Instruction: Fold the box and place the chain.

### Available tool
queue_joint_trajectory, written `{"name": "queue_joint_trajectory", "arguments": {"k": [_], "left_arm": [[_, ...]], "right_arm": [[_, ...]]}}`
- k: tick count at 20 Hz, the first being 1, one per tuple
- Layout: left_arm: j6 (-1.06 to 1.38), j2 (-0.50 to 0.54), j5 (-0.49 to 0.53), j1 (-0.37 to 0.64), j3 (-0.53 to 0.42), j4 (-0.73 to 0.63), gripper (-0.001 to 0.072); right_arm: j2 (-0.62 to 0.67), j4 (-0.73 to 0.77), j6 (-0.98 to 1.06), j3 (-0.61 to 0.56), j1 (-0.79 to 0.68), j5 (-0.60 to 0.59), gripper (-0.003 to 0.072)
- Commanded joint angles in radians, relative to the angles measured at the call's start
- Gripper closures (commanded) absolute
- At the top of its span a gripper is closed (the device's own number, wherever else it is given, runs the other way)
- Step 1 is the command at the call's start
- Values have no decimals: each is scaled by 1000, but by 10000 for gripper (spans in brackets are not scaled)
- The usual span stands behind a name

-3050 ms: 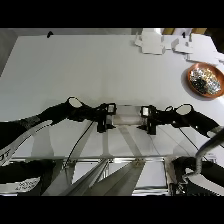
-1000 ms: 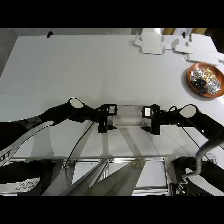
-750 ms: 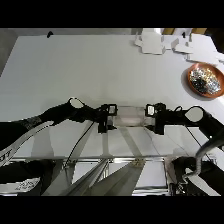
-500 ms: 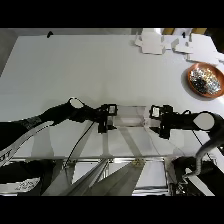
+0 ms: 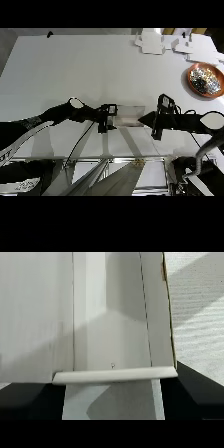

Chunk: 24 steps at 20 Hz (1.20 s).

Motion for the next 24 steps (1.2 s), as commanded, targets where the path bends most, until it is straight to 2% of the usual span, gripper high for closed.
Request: {"name": "queue_joint_trajectory", "arguments": {"k": [1, 3, 6, 9, 12, 15, 19, 22, 24], "left_arm": [[0, 1, 0, 1, 0, 0, 500], [0, 1, 0, 1, 0, 0, 500], [0, 1, 0, 1, 0, 0, 500], [0, 1, 0, 1, 0, 0, 500], [0, 1, 0, 1, 0, 0, 500], [0, 1, 0, 1, 0, 0, 500], [0, 1, 0, 0, 0, 0, 500], [0, 1, 0, 1, 0, 0, 500], [0, 1, 0, 1, 0, 0, 500]], "right_arm": [[-151, 267, -56, 1, 18, -220, 673], [-237, 296, -48, 1, 53, -359, 673], [-324, 296, 42, 1, 89, -507, 673], [-351, 272, 97, 1, 90, -549, 673], [-352, 113, 222, 1, 90, -534, 673], [-328, -104, 383, 23, 90, -440, 673], [-169, -412, 612, 135, 90, -183, 673], [4, -682, 605, 173, 90, -25, 674], [76, -788, 403, 172, 90, 85, 673]]}}
